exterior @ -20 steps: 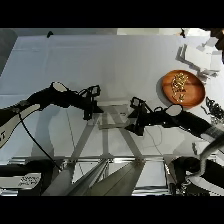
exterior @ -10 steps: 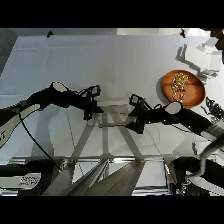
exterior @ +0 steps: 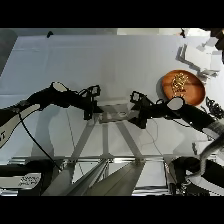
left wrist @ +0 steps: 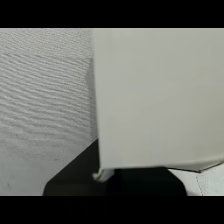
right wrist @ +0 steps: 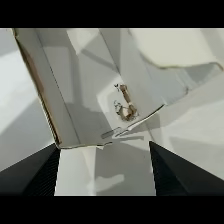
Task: Fold the box and place the chain.
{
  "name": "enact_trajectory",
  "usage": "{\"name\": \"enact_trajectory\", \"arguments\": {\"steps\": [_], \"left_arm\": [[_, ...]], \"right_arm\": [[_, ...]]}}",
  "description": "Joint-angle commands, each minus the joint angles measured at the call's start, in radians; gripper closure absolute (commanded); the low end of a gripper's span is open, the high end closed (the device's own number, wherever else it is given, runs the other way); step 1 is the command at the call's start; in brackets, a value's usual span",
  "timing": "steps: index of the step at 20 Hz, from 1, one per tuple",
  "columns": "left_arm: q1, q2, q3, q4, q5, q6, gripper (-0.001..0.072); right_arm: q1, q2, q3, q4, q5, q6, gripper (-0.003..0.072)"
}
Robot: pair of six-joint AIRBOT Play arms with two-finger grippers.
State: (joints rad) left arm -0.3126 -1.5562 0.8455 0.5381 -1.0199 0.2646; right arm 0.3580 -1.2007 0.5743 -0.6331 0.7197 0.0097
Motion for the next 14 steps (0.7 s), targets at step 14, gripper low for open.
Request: {"name": "enact_trajectory", "arguments": {"steps": [14], "left_arm": [[-0.001,-0.001,0.0,0.001,-0.001,0.0,0.0699]], "right_arm": [[-0.006,-0.085,0.007,0.073,-0.035,-0.257,0.0017]]}}
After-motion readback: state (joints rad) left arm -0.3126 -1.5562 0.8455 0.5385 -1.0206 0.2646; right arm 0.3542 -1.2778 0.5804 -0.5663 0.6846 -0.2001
